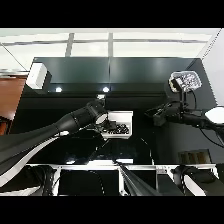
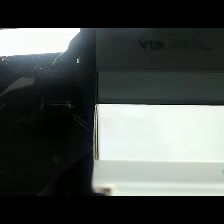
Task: Fold the box and place the chain.
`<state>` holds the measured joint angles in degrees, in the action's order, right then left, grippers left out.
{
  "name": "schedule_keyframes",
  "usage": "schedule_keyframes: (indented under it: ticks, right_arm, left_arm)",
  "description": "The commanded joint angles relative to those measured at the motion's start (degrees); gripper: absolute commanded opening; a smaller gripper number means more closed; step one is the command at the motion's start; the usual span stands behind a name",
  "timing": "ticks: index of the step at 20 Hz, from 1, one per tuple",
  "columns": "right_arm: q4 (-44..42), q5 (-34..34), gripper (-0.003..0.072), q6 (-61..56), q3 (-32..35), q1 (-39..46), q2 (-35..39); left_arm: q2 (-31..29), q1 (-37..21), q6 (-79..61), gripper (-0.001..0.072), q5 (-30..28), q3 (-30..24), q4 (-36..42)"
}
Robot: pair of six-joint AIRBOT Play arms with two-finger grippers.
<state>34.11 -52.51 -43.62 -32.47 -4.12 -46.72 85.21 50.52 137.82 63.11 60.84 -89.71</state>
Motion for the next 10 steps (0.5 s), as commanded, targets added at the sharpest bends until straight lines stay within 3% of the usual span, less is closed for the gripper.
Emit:
schedule_keyframes:
  ticks: [1,2,3,4,5,10]
  right_arm:
    - [0.0,-0.2,0.0196,-3.7,0.0,1.9,0.0]
    - [0.3,-0.5,0.0196,-4.2,0.0,1.9,0.0]
    - [0.5,-0.9,0.0195,-4.2,0.0,1.9,0.0]
    - [0.5,-1.1,0.0195,-4.2,0.0,1.9,0.0]
    - [0.5,-1.1,0.0195,-4.2,0.0,1.9,0.0]
    - [0.5,-1.0,0.0195,-4.2,0.0,1.9,0.0]
  left_arm:
    - [0.0,-0.1,0.0,0.0028,-0.2,0.0,0.0]
    - [0.0,-0.2,0.0,0.0030,-0.1,0.1,0.3]
    - [-0.1,-0.3,0.0,0.0115,0.8,0.3,0.6]
    - [-0.2,-0.2,0.0,0.0408,2.0,1.0,0.6]
    - [-0.6,-0.1,0.0,0.0601,2.8,1.6,0.2]
    - [-9.9,0.1,-3.3,0.0606,1.9,1.9,-6.8]
